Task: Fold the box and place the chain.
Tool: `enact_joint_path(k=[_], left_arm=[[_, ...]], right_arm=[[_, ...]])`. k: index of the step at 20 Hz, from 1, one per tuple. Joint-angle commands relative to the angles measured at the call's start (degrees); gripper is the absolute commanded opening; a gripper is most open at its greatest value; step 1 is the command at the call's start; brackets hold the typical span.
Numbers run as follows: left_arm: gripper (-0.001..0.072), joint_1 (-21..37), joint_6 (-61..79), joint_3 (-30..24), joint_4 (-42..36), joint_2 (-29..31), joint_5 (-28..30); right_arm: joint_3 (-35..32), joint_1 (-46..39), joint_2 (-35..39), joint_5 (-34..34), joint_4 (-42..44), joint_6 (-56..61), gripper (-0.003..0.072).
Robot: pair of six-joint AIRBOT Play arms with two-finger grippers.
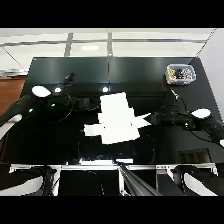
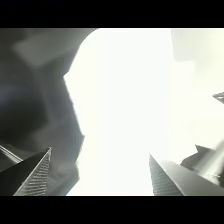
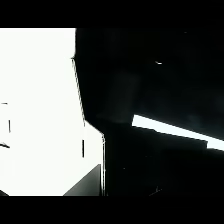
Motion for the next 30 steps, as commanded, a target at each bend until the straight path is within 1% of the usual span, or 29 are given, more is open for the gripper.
enact_joint_path(k=[1, 3, 8, 10, 12, 13, 15, 16, 17, 19, 20, 21, 22, 23, 24, 25, 26, 28, 29, 30], left_arm=[[0.0712, -1.18, -4.20, 7.65, -1.14, -10.10, -7.37], [0.0711, -1.95, -7.39, 10.73, 0.33, -13.62, -10.12], [0.0711, -4.52, -5.57, 16.35, -0.83, -21.33, -22.71], [0.0705, -5.49, -2.01, 17.86, -0.59, -22.60, -25.40], [0.0656, -5.86, 1.33, 19.15, -0.48, -23.12, -26.14], [0.0548, -5.88, 3.87, 19.78, -0.48, -23.43, -26.88], [0.0495, -5.90, 8.61, 21.20, -0.39, -24.59, -31.15], [0.0483, -5.88, 10.43, 21.70, 0.07, -25.16, -33.44], [0.0439, -5.86, 11.26, 21.94, 1.01, -25.38, -34.34], [0.0224, -5.81, 13.60, 22.27, 3.43, -25.40, -34.21], [0.0190, -5.84, 14.21, 22.27, 3.74, -25.40, -34.21], [0.0103, -5.84, 15.17, 22.29, 4.13, -25.40, -34.18], [0.0030, -5.84, 15.43, 22.45, 4.68, -25.40, -34.03], [0.0029, -5.84, 15.41, 22.60, 4.90, -25.40, -34.05], [0.0029, -5.84, 15.08, 22.86, 4.92, -25.38, -34.18], [0.0027, -5.86, 14.78, 23.21, 4.96, -25.07, -34.38], [0.0026, -5.86, 14.67, 23.23, 5.22, -24.17, -34.32], [0.0025, -6.34, 13.81, 22.91, 6.54, -20.81, -34.03], [0.0025, -7.08, 14.03, 21.70, 6.56, -17.94, -32.09], [0.0025, -8.33, 16.31, 19.47, 6.47, -14.51, -28.70]], right_arm=[[-0.28, 3.26, 0.07, -2.08, 0.57, 0.22, 0.0019], [-0.28, 3.23, 0.07, -2.25, 0.55, 0.22, 0.0018], [-0.28, 3.23, 0.07, -2.29, 0.57, 0.22, 0.0019], [-0.28, 3.23, 0.07, -2.27, 0.55, 0.22, 0.0018], [-0.28, 3.23, 0.07, -2.27, 0.46, 0.22, 0.0019], [-0.28, 3.23, 0.07, -2.29, 0.37, 0.20, 0.0019], [-0.28, 3.23, 0.07, -2.29, 0.33, 0.20, 0.0019], [-0.28, 3.23, 0.07, -2.32, 0.31, 0.20, 0.0019], [-0.28, 3.23, 0.07, -2.34, 0.15, 0.20, 0.0019], [-0.28, 3.23, 0.07, -2.51, -0.26, 0.15, 0.0019], [-0.28, 3.23, 0.04, -2.78, -0.61, 0.15, 0.0019], [-0.28, 3.23, 0.07, -3.02, -1.36, 0.17, 0.0021], [-0.26, 3.21, 0.07, -3.37, -1.79, 0.20, 0.0184], [-0.07, 3.08, 0.07, -3.61, -2.12, 0.20, 0.0555], [0.85, 2.58, 0.07, -3.19, -3.76, 0.20, 0.0688], [2.75, 1.40, 0.07, -1.31, -6.73, 0.26, 0.0688], [5.73, -0.42, 0.09, 2.40, -10.38, 0.96, 0.0687], [13.14, -4.35, 0.24, 12.22, -17.64, 3.96, 0.0687], [16.70, -5.92, 0.42, 17.51, -20.46, 4.31, 0.0687], [19.89, -7.02, 0.85, 21.97, -22.93, 4.28, 0.0687]])
